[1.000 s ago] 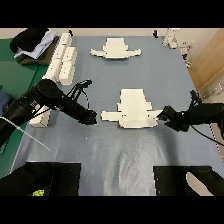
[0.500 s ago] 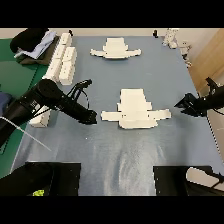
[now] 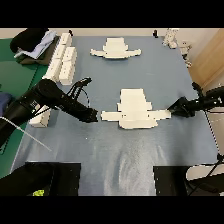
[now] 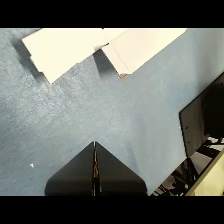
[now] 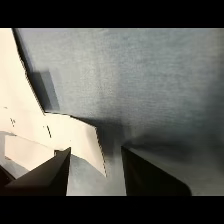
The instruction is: Fold the box.
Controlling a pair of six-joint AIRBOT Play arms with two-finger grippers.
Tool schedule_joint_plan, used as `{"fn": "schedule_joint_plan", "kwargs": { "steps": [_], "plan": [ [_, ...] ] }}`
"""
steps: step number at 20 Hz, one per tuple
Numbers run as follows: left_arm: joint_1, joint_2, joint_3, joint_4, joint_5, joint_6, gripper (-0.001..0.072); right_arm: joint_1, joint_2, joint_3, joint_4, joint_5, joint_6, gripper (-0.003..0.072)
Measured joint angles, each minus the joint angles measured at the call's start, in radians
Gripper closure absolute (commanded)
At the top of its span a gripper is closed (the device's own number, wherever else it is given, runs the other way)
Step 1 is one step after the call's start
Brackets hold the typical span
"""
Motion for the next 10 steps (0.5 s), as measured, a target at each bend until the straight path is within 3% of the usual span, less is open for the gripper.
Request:
{"fn": "schedule_joint_plan", "kwargs": {
  "steps": [4, 6, 8, 10],
  "plan": [
    [0.0, 0.0, 0.0, -0.003, 0.004, 0.0, 0.0696, 0.038, -0.026, 0.003, 0.03, -0.027, -0.051, 0.0252],
    [0.0, 0.0, 0.0, -0.009, 0.006, 0.0, 0.0696, 0.068, -0.031, 0.004, 0.038, -0.033, -0.064, 0.0345],
    [0.0, 0.0, 0.0, -0.016, 0.006, 0.0, 0.0696, 0.1, -0.034, 0.004, 0.045, -0.038, -0.07, 0.0361],
    [0.0, 0.0, 0.0, -0.02, 0.006, 0.0, 0.0697, 0.127, -0.035, 0.004, 0.049, -0.047, -0.074, 0.0688]
  ]
}}
